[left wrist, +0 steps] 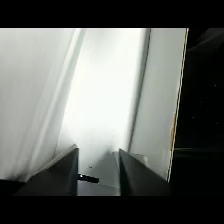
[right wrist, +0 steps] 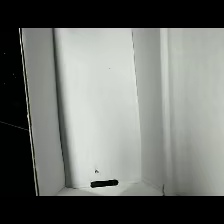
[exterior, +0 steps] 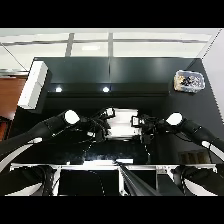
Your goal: Fold the box and place the chain.
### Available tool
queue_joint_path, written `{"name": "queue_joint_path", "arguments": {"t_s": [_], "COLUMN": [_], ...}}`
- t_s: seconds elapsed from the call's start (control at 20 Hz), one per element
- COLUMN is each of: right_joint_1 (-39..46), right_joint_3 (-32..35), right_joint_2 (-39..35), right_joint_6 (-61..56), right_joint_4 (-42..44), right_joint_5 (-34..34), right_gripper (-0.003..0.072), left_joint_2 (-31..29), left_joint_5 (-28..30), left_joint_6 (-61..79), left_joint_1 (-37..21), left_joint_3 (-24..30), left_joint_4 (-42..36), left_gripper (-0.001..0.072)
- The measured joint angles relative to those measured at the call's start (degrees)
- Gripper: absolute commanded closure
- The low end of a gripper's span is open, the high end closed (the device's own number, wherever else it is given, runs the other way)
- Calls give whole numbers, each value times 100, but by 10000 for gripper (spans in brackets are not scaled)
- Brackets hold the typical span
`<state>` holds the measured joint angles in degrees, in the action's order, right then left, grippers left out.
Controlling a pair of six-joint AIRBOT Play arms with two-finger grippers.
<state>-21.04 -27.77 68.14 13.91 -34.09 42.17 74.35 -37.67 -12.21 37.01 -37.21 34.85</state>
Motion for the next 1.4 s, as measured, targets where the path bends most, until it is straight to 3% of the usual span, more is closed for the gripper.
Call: {"name": "queue_joint_path", "arguments": {"t_s": [0.1,0.15,0.2,0.45,0.65,0.85,1.0,1.15,1.4], "right_joint_1": [0,0,0,0,0,0,0,0,0], "right_joint_3": [0,0,0,0,0,0,0,0,0], "right_joint_2": [0,0,0,0,2,0,2,0,0], "right_joint_6": [0,7,4,15,4,4,4,4,2], "right_joint_4": [0,-7,-4,-7,-4,-4,-4,-4,-2], "right_joint_5": [-2,4,4,7,-2,-2,-2,0,2], "right_gripper": [247,247,247,247,247,247,247,247,247], "left_joint_2": [4,4,4,-175,-793,-1471,-1705,-1792,-1718], "left_joint_5": [-35,-50,-72,-533,-1110,-1860,-2221,-2280,-1556], "left_joint_6": [2,2,-2,-754,-2730,-4699,-6238,-7267,-7390], "left_joint_1": [2,11,17,-74,-417,-1047,-1700,-2376,-2914], "left_joint_3": [-7,-7,-9,-295,-595,-664,-413,227,1381], "left_joint_4": [-24,-33,-28,476,1794,3224,3711,3311,1639], "left_gripper": [288,423,684,681,680,680,680,680,680]}}
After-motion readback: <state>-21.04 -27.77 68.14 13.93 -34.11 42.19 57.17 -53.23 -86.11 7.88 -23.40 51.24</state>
